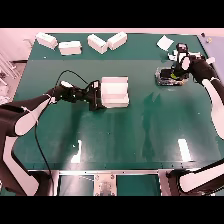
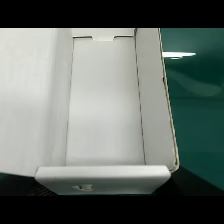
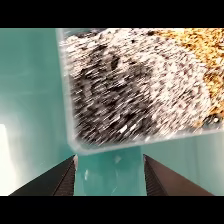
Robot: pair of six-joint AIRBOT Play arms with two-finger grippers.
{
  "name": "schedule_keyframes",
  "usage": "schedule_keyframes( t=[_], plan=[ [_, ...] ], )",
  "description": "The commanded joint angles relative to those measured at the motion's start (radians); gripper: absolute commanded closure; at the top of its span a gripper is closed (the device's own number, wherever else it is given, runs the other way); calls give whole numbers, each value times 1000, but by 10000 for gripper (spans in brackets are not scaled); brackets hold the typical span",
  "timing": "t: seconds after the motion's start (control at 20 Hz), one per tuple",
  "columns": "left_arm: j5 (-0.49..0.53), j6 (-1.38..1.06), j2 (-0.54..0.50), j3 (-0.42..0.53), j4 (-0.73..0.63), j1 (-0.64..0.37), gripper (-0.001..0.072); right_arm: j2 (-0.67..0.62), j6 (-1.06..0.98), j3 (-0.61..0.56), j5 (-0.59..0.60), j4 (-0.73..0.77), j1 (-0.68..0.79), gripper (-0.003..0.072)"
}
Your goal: Fold the box and place the chain.
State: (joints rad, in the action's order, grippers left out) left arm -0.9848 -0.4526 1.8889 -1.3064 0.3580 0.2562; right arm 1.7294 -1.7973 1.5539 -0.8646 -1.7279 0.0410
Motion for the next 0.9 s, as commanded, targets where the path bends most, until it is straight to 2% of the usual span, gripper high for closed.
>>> schedule_keyframes(
  t=[0.0,0.15,0.55,0.65,0.7,0.85],
  plan=[
    [0,0,0,0,0,0,130,52,-9,1,96,18,25,187],
    [0,0,0,0,0,0,129,61,-9,1,156,19,43,187],
    [0,0,0,0,0,0,129,113,26,1,167,130,43,193],
    [0,0,0,0,0,0,130,121,42,1,167,131,43,546],
    [0,0,0,0,0,0,129,119,58,4,166,131,42,681],
    [0,0,0,0,0,0,129,71,82,27,160,119,29,677]
  ],
)
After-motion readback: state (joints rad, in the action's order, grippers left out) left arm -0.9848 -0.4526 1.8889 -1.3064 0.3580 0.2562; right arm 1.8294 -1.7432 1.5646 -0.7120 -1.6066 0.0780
